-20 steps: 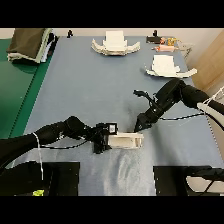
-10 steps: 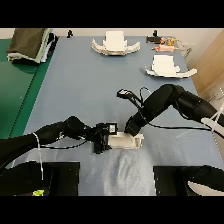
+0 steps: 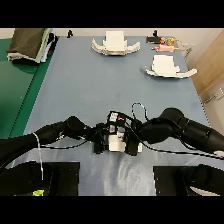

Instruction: Fold the box.

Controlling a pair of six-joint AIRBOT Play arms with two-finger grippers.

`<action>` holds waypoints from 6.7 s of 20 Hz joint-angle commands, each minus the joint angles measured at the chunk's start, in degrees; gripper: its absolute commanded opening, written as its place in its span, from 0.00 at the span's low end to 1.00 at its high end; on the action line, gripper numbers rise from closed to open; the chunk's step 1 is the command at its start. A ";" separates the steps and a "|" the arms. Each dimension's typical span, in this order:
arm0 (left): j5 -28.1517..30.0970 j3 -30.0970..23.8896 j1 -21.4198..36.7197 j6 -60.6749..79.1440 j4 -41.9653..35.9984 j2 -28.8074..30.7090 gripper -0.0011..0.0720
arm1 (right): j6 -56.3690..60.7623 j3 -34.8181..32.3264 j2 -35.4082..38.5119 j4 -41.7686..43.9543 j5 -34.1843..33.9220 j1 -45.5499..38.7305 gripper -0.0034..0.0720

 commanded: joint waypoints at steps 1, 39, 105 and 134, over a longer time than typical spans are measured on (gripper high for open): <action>0.00 0.00 -0.02 0.00 0.00 -0.04 0.72 | 1.44 -2.80 3.30 -5.33 4.35 3.48 0.07; 0.00 0.00 -0.02 0.00 0.00 -0.04 0.72 | 11.67 -2.67 2.75 -27.32 -0.48 11.89 0.62; 0.00 0.00 -0.02 0.00 0.00 -0.04 0.72 | 5.53 -0.11 2.84 -26.82 4.72 11.96 0.67; 0.00 0.00 -0.02 0.00 0.00 -0.04 0.72 | 4.92 1.73 -1.95 -26.27 2.91 12.11 0.83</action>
